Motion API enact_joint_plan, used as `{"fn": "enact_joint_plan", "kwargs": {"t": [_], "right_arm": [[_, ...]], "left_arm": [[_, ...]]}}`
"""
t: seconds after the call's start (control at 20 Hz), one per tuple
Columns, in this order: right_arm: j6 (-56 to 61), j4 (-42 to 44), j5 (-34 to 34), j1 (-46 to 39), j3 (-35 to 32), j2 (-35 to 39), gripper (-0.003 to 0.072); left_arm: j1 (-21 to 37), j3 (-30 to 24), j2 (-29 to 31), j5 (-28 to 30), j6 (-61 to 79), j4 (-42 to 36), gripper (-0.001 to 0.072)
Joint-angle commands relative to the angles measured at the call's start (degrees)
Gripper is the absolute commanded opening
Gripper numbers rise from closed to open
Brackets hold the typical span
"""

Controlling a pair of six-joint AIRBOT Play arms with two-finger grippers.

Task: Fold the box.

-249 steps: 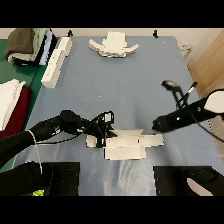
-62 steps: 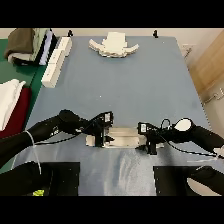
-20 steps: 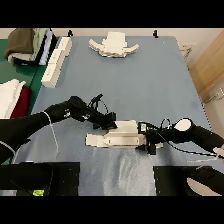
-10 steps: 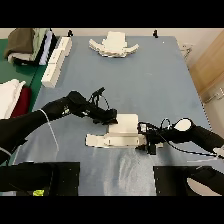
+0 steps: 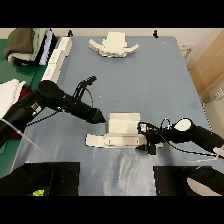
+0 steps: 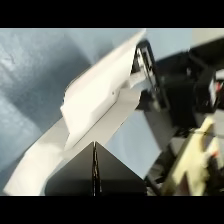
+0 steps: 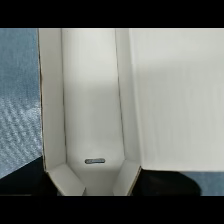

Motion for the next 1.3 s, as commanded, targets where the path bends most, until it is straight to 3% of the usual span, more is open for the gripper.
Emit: {"fn": "enact_joint_plan", "kwargs": {"t": [0.0, 0.15, 0.2, 0.25, 0.3, 0.4, 0.65, 0.8, 1.25], "right_arm": [[0.0, 0.0, 0.0, 0.0, 0.0, 0.0, 0.0510], [0.0, 0.0, 0.0, 0.0, 0.0, 0.0, 0.0511], [0.0, 0.0, 0.0, 0.0, 0.0, 0.0, 0.0510], [0.0, 0.0, 0.0, 0.0, 0.0, 0.0, 0.0510], [0.0, 0.0, 0.0, 0.0, 0.0, 0.0, 0.0510], [0.0, 0.0, 0.0, 0.0, 0.0, 0.0, 0.0510], [0.0, 0.0, 0.0, 0.0, 0.0, 0.0, 0.0510], [0.0, 0.0, 0.0, 0.0, 0.0, 0.0, 0.0510], [0.0, 0.0, 0.0, 0.0, 0.0, 0.0, 0.0510]], "left_arm": [[0.1, -1.3, 6.5, -3.7, 8.8, 8.2, 0.0015], [-0.3, -2.9, 10.2, -6.8, 26.9, 9.9, 0.0017], [-0.2, -3.4, 10.8, -7.5, 29.9, 10.2, 0.0082], [0.3, -4.3, 11.0, -7.6, 31.1, 10.2, 0.0480], [1.0, -5.8, 11.0, -7.1, 31.5, 10.4, 0.0666], [2.0, -9.9, 10.9, -5.0, 38.8, 10.2, 0.0668], [-0.6, -19.9, 10.5, 9.8, 60.4, 1.3, 0.0697], [-3.7, -20.9, 8.0, 12.5, 67.1, -2.6, 0.0697], [-6.9, -20.9, -1.6, 17.4, 69.8, -6.2, 0.0696]]}}
